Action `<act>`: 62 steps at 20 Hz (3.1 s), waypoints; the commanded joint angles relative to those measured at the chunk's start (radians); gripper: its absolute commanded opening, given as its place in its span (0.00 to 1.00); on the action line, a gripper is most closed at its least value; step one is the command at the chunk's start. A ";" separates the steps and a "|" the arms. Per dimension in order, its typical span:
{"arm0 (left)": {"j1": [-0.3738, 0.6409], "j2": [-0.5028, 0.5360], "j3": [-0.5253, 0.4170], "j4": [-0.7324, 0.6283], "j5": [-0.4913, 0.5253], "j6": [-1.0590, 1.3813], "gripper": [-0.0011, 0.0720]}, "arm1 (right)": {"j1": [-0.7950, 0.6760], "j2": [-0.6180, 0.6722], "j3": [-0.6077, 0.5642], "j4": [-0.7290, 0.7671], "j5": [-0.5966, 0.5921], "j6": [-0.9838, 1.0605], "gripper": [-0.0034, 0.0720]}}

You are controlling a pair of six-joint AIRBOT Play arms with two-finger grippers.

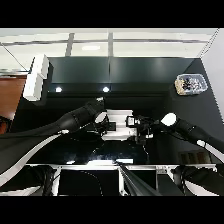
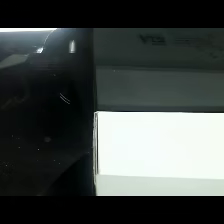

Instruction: Fold the box and place the chain.

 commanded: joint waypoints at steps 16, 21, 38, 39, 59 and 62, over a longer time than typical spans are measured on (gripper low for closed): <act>0.001 0.000 0.001 0.000 -0.010 0.011 0.05 | -0.001 0.181 0.000 -0.200 0.085 0.192 0.84; 0.001 0.000 0.000 0.000 -0.010 0.010 0.05 | 0.000 0.177 -0.001 -0.206 0.051 0.147 0.80; 0.001 0.000 0.000 -0.002 -0.010 0.010 0.05 | 0.106 0.079 -0.001 0.110 -0.068 0.159 0.22; 0.001 0.000 0.000 -0.001 -0.010 0.010 0.05 | 0.116 0.072 -0.001 0.108 -0.087 0.162 0.22; 0.001 0.000 0.000 -0.004 -0.005 0.010 0.05 | -0.080 0.200 0.035 -0.148 0.192 0.769 0.07; 0.001 0.000 0.000 -0.009 -0.007 0.010 0.05 | -0.346 0.303 0.035 -0.200 0.327 1.034 0.07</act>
